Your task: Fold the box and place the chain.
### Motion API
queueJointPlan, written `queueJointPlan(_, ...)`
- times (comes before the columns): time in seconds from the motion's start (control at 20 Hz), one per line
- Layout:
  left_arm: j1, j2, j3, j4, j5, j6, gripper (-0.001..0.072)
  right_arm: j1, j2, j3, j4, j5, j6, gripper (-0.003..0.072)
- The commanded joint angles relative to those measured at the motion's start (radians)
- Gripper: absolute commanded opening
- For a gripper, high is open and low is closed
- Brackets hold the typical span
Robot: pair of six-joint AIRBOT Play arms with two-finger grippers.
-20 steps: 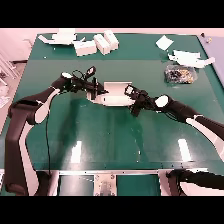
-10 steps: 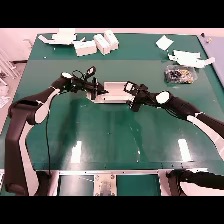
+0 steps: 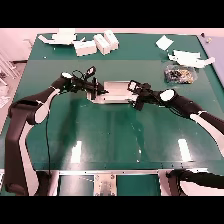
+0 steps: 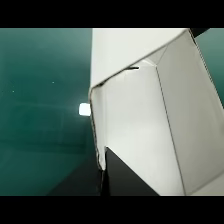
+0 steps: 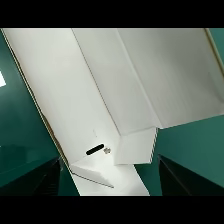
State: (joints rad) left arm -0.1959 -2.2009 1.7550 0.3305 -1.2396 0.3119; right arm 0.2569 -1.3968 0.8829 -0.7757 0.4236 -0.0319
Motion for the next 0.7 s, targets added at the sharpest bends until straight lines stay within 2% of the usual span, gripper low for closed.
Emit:
queueJointPlan(0.0,0.0,0.0,0.0,0.001,-0.002,0.0,0.0019,-0.026,0.0,0.001,0.086,0.035,-0.113,0.0677)
queueJointPlan(0.4,0.0,0.0,0.0,0.001,-0.004,0.0,0.0019,-0.131,-0.027,0.012,0.378,0.233,-0.378,0.0677)
queueJointPlan(0.65,0.0,0.0,0.0,0.001,-0.017,0.0,0.0019,-0.129,-0.107,0.059,0.428,0.277,-0.4,0.0678)
